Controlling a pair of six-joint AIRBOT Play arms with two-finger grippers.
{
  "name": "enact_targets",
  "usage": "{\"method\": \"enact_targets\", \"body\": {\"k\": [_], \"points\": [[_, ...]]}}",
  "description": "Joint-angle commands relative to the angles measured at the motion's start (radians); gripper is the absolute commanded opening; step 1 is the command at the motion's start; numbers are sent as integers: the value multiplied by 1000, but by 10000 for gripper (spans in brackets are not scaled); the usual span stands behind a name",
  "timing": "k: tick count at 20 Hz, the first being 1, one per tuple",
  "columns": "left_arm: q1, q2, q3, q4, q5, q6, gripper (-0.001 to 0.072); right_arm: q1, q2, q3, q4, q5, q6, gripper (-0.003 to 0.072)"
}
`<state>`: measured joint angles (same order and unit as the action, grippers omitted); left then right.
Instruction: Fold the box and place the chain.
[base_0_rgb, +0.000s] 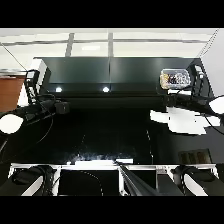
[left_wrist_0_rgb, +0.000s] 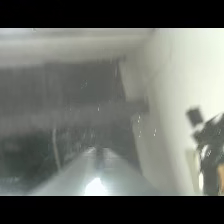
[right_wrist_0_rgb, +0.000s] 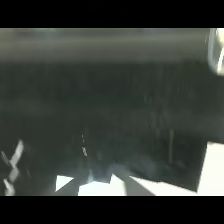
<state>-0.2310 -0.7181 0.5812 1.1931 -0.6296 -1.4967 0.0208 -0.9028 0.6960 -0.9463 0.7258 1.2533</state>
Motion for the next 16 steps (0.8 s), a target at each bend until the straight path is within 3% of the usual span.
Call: {"method": "enact_targets", "body": {"k": [1,4,6,8,11,13,16], "points": [[-8,-17,0,-40,123,-4,713,6,0,0,54,-155,-3,720],[-26,-27,0,-58,120,-4,713,-81,-12,35,-45,-274,137,720],[-39,-27,0,-58,115,-3,713,-283,-80,152,-198,-218,317,720],[-37,-27,0,-57,81,-3,712,-519,-179,285,-210,-109,346,720],[-37,-28,0,-49,23,-2,712,-822,-335,447,-211,179,348,720],[-37,-28,0,-50,-2,-2,712,-957,-431,507,-209,360,317,720],[-37,-28,0,-50,-32,-2,712,-1043,-563,564,-204,573,47,720]]}}
